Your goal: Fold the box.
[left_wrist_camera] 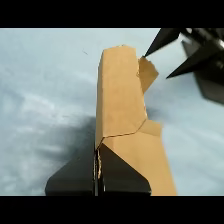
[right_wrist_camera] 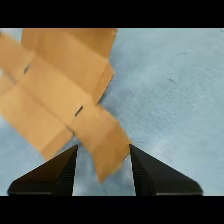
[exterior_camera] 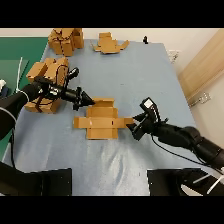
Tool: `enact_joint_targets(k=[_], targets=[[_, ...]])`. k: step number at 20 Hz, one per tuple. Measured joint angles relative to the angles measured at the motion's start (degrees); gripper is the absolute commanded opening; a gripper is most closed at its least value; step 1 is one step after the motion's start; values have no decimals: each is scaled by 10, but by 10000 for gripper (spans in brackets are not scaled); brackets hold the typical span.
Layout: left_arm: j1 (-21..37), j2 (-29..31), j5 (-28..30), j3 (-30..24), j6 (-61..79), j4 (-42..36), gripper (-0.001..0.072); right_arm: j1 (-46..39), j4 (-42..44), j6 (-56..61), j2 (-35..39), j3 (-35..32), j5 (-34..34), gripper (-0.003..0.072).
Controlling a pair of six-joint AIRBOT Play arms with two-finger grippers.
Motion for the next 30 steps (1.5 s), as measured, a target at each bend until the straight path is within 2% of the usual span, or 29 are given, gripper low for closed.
enact_joint_targets(k=[3,5,9,12,16,21,30], targets=[[-4,37,43,-46,113,-19,7,5,-56,-43,-26,72,-111,505],[-5,51,59,-80,170,-43,7,35,-71,-74,-61,108,-159,505],[-5,62,82,-125,230,-67,8,126,-110,-99,-148,140,-202,476],[-5,64,96,-144,251,-71,9,186,-157,-59,-190,148,-188,476],[-6,62,108,-154,264,-71,10,229,-217,-19,-210,153,-155,476],[-6,56,107,-157,269,-72,11,239,-286,1,-236,154,-98,476],[-6,56,85,-157,270,-75,14,223,-363,35,-248,159,-59,477]])
